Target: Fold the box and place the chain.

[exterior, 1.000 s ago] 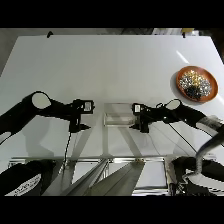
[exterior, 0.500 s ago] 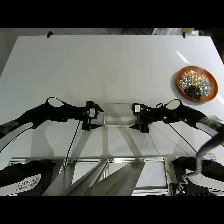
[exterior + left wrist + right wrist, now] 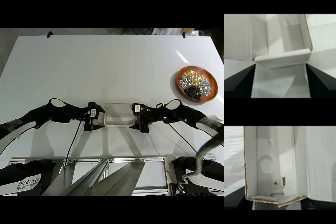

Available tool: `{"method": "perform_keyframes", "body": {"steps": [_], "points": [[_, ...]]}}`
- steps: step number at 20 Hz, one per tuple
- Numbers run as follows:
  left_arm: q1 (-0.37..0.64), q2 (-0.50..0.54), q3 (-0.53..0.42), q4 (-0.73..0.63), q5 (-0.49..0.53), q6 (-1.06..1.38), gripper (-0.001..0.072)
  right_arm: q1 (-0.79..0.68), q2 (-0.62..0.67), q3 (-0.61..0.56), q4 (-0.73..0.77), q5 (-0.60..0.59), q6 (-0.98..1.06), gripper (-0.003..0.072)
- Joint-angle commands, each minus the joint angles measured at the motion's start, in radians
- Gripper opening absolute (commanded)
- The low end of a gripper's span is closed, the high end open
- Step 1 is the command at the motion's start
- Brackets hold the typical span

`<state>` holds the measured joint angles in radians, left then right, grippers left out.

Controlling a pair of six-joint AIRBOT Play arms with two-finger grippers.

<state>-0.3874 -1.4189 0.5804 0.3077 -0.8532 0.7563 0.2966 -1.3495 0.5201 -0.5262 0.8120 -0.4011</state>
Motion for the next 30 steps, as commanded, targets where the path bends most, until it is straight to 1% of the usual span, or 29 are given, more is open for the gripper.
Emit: {"method": "perform_keyframes", "body": {"steps": [1, 6, 12, 19, 20, 21, 22, 24, 25, 30], "points": [[-0.001, -0.001, 0.0, -0.001, -0.026, -0.005, 0.0711, -0.001, 0.001, 0.0, 0.0, 0.0, 0.0, 0.0403], [-0.028, -0.002, 0.0, -0.012, -0.009, -0.081, 0.071, -0.001, 0.001, 0.0, 0.0, 0.0, 0.0, 0.0403], [-0.069, -0.026, 0.001, -0.108, 0.053, -0.103, 0.0709, -0.001, 0.001, 0.0, 0.0, 0.0, 0.0, 0.0403], [-0.07, -0.026, 0.001, -0.109, 0.055, -0.102, 0.0689, -0.001, 0.001, 0.0, 0.0, 0.0, 0.0, 0.0403], [-0.07, -0.026, 0.001, -0.109, 0.055, -0.102, 0.0627, -0.001, 0.001, 0.0, 0.0, 0.0, 0.0, 0.0403], [-0.07, -0.026, 0.001, -0.109, 0.055, -0.102, 0.048, -0.001, 0.001, 0.0, 0.0, 0.0, 0.0, 0.0403], [-0.074, -0.026, 0.001, -0.109, 0.06, -0.103, 0.0375, -0.001, 0.001, 0.0, 0.0, 0.0, 0.0, 0.0403], [-0.089, -0.026, 0.001, -0.104, 0.083, -0.105, 0.0254, -0.001, 0.001, 0.0, 0.0, 0.0, 0.0, 0.0403], [-0.093, -0.026, 0.001, -0.101, 0.088, -0.109, 0.0239, -0.001, 0.001, 0.0, 0.0, 0.0, 0.0, 0.0403], [-0.094, -0.026, 0.001, -0.098, 0.091, -0.11, 0.0254, -0.001, 0.001, 0.0, 0.0, 0.0, 0.0, 0.0403]]}}
